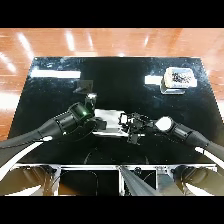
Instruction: Fold the box and place the chain.
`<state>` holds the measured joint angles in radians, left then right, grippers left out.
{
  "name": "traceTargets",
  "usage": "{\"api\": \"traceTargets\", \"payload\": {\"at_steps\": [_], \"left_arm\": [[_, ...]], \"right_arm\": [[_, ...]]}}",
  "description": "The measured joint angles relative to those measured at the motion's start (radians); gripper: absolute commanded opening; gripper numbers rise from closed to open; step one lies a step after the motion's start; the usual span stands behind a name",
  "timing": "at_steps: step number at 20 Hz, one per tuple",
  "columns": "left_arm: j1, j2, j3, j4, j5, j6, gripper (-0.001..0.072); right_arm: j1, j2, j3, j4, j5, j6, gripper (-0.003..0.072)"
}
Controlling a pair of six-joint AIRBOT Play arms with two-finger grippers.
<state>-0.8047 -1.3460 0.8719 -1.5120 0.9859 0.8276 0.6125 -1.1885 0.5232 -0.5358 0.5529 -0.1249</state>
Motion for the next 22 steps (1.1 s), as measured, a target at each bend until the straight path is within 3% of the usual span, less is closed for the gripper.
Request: {"api": "traceTargets", "payload": {"at_steps": [2, 6, 7, 8, 10, 12, 13, 16, 22], "left_arm": [[0.0, 0.0, 0.0, -0.005, 0.0, 0.0, 0.0018], [0.0, 0.0, 0.0, -0.014, -0.001, 0.003, 0.0018], [0.0, 0.0, 0.0, -0.015, -0.001, 0.004, 0.0017], [0.0, 0.0, 0.0, -0.016, -0.001, 0.004, 0.0017], [0.0, 0.0, 0.0, -0.017, -0.001, 0.005, 0.0017], [0.0, 0.0, 0.0, -0.018, -0.001, 0.006, 0.0017], [0.0, 0.0, 0.0, -0.018, -0.001, 0.006, 0.0017], [0.0, 0.0, 0.0, -0.019, -0.001, 0.006, 0.0018], [0.0, 0.0, 0.0, -0.019, -0.001, 0.007, 0.0017]], "right_arm": [[0.0, -0.008, 0.0, 0.039, -0.008, -0.023, 0.0387], [0.0, -0.026, 0.0, 0.09, -0.019, -0.045, 0.0381], [0.0, -0.03, 0.0, 0.097, -0.02, -0.048, 0.0314], [0.0, -0.031, 0.0, 0.101, -0.021, -0.052, 0.0184], [0.0, -0.034, 0.0, 0.109, -0.026, -0.055, 0.0169], [0.0, -0.035, 0.0, 0.112, -0.023, -0.057, 0.0444], [0.0, -0.035, 0.0, 0.112, -0.017, -0.059, 0.0439], [0.0, -0.035, 0.0, 0.114, -0.027, -0.059, 0.0048], [-0.041, -0.035, 0.0, 0.115, -0.019, -0.002, 0.0025]]}}
